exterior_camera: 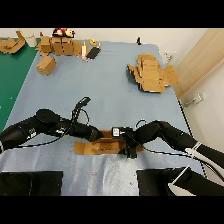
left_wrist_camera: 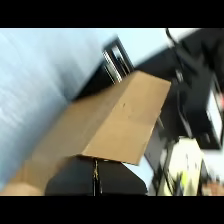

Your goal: Fold the box.

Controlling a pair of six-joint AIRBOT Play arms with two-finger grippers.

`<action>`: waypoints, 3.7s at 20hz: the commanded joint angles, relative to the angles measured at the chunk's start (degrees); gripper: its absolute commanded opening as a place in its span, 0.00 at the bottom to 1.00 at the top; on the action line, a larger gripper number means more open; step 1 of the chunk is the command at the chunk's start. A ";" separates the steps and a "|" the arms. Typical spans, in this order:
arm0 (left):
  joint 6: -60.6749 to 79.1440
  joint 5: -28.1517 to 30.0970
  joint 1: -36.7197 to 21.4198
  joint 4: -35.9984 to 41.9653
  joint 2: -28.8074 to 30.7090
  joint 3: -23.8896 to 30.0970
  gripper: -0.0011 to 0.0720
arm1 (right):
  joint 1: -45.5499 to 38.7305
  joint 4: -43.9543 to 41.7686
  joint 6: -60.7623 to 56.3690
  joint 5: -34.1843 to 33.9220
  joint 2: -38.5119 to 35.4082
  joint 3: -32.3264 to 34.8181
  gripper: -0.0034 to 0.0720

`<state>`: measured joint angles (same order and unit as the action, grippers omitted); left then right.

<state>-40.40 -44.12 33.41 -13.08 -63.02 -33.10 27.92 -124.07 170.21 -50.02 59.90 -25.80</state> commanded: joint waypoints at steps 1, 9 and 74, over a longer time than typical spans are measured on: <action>0.50 7.08 0.17 3.26 -0.98 -0.04 0.03 | 0.07 0.02 -0.02 0.00 0.02 0.04 0.71; -0.07 7.67 0.17 2.69 -7.37 -0.04 0.03 | 0.07 0.02 -0.02 0.00 0.02 0.04 0.71; 36.61 15.21 8.72 -19.89 6.12 9.29 0.42 | 0.04 0.85 -0.02 0.00 0.02 0.04 0.71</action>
<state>-4.12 -29.89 42.11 -33.71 -56.71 -23.77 27.97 -123.20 170.21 -50.02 59.90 -25.80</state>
